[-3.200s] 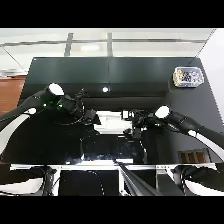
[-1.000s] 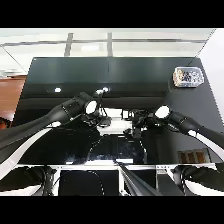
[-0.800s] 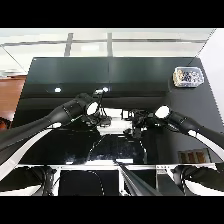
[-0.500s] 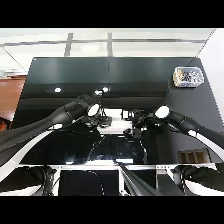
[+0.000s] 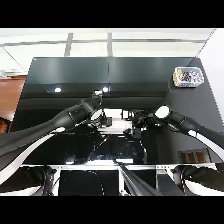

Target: Fold the box and place the chain.

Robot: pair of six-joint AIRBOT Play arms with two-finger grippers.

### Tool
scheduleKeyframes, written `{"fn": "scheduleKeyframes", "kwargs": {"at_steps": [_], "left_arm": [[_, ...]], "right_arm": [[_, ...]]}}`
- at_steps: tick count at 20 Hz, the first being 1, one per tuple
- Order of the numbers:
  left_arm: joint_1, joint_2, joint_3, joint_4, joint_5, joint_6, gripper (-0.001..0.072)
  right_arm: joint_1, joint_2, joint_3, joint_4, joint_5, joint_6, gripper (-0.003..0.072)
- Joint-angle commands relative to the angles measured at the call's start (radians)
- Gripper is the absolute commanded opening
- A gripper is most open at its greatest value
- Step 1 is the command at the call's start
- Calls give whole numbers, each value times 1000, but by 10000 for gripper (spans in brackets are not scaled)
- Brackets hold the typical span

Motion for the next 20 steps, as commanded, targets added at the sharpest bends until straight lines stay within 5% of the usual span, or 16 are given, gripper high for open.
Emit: {"fn": "scheduleKeyframes", "kwargs": {"at_steps": [1, 15, 16, 17, 18, 20], "left_arm": [[1, 0, 1, -7, -2, 3, 334], [15, 1, 11, -24, -29, 26, 336], [15, 1, 11, -24, -23, 26, 305], [15, 1, 11, -24, -19, 26, 117], [15, 1, 11, -24, -15, 26, 38], [15, 1, 11, -25, -15, 26, 28]], "right_arm": [[0, 0, 0, 0, 0, 0, 15], [0, 0, 0, 0, 0, 0, 15], [0, 0, 0, 0, 0, 0, 15], [0, 0, 0, 0, 0, 0, 16], [0, 0, 0, 0, 0, 0, 15], [0, 0, 0, 0, 0, 0, 15]]}}
